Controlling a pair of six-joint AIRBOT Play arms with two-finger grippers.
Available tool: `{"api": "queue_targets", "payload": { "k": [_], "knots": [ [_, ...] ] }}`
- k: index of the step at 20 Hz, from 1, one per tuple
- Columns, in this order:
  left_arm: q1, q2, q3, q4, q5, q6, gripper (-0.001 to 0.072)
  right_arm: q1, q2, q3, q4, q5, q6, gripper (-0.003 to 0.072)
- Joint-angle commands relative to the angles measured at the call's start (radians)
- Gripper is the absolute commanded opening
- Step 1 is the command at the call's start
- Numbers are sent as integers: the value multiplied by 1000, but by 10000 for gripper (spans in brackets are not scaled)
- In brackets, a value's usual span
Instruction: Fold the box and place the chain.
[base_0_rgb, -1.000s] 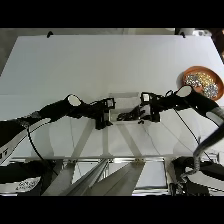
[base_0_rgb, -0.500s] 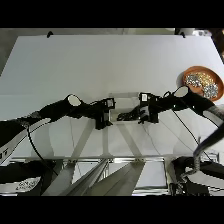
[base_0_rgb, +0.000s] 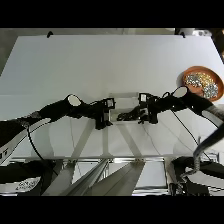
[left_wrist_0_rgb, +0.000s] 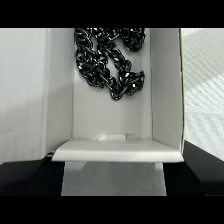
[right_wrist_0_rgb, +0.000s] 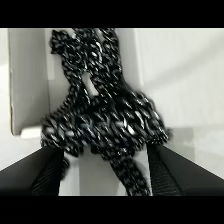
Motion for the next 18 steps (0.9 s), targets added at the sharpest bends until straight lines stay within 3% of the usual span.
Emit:
{"api": "queue_targets", "payload": {
  "k": [1,2,4,8,13,18],
  "knots": [
    [0,1,0,0,0,0,10,22,-3,-1,0,-15,32,501],
    [0,1,0,0,0,0,10,19,-3,-1,-8,-28,66,499],
    [0,1,0,0,0,0,10,10,-3,-1,-42,-26,126,309],
    [0,0,0,0,0,0,10,10,-2,-1,-106,-5,169,44],
    [0,1,0,0,0,0,10,10,57,-1,-119,-3,196,19],
    [0,1,0,0,0,0,10,10,280,-1,-135,-3,249,19]
  ]
}}
